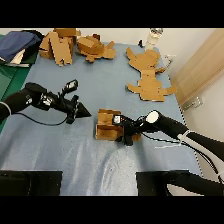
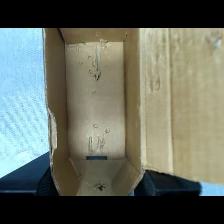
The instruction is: Fold the box.
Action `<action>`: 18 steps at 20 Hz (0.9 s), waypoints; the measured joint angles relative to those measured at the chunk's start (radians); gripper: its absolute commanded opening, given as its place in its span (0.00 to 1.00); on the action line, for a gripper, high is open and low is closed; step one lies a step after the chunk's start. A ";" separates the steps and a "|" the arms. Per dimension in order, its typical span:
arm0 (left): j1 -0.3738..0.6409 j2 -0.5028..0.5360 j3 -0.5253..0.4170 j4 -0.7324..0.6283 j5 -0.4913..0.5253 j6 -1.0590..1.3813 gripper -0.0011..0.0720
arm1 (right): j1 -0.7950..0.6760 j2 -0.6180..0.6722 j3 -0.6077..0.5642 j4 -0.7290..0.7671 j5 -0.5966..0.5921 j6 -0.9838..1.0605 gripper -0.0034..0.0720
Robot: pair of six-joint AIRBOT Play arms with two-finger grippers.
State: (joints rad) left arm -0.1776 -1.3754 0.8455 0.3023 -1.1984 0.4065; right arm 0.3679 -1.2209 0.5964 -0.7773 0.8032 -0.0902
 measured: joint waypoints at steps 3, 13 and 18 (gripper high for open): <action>-0.018 0.087 -0.145 0.008 0.072 0.060 0.03 | 0.000 0.000 0.000 0.007 0.000 0.000 0.76; -0.045 0.145 -0.264 0.004 0.212 0.121 0.95 | 0.000 0.000 0.000 0.025 0.000 0.000 0.76; -0.152 0.146 -0.269 0.005 0.289 0.123 0.98 | 0.000 0.000 0.000 0.026 0.000 0.000 0.76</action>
State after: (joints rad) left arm -0.3298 -1.2289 0.5770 0.3073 -0.9092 0.5297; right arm 0.3679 -1.2209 0.5964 -0.7513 0.8032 -0.0902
